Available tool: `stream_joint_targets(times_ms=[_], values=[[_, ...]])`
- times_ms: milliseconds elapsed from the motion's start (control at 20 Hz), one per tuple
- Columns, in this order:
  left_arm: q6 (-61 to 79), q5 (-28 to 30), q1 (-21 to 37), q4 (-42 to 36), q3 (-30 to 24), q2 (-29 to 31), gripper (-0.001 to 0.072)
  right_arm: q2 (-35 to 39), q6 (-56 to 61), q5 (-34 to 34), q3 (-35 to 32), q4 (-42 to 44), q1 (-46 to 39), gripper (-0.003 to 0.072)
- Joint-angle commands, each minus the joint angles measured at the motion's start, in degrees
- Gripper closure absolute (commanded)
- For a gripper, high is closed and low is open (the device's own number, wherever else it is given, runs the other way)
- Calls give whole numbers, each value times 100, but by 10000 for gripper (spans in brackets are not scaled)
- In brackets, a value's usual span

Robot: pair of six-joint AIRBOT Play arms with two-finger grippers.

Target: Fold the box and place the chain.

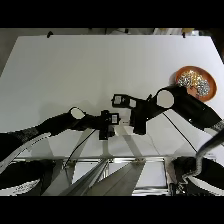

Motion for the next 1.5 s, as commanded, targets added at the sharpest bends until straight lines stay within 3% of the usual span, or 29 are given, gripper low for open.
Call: stream_joint_targets(times_ms=[0,450,650,900,1350,1450], values=[[0,0,0,0,-2,4,508,-4,-407,46,-2,-15,229,417],[0,0,0,0,-2,4,508,-4,-391,-385,-28,-404,350,374],[0,0,-2,0,-2,7,508,-4,-385,-385,-114,-498,350,497],[0,0,0,0,-2,4,508,17,-214,-448,-114,-514,350,594],[0,0,-2,0,-2,7,508,72,66,-944,-501,-511,350,609],[2,0,0,0,-2,4,508,72,63,-863,-540,-468,350,571]])
